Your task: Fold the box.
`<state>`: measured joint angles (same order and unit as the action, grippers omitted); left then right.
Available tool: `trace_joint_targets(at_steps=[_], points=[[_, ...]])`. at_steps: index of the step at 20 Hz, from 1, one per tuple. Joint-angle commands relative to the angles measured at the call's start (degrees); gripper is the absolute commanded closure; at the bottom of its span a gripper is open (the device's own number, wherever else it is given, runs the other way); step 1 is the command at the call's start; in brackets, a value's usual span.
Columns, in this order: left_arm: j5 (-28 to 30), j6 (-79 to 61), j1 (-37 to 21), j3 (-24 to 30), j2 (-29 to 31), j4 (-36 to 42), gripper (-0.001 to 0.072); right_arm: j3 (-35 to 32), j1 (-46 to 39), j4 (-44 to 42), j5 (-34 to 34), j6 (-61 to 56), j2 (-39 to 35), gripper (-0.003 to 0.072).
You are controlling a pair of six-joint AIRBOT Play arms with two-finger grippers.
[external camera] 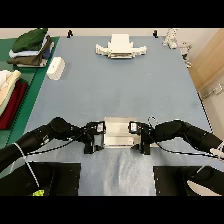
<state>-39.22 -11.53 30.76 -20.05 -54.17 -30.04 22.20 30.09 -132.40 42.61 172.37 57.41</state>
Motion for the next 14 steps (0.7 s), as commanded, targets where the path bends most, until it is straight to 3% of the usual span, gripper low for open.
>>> trace_joint_targets(at_steps=[1,14], points=[[0.3,-5.7,0.0,0.0,-1.4,3.8,0.0012,0.0,0.0,0.0,0.0,0.0,0.0,0.0145],[4.8,-9.8,4.2,-0.1,-5.9,6.7,0.0012,0.0,0.0,0.0,0.0,0.0,0.0,0.0145]])
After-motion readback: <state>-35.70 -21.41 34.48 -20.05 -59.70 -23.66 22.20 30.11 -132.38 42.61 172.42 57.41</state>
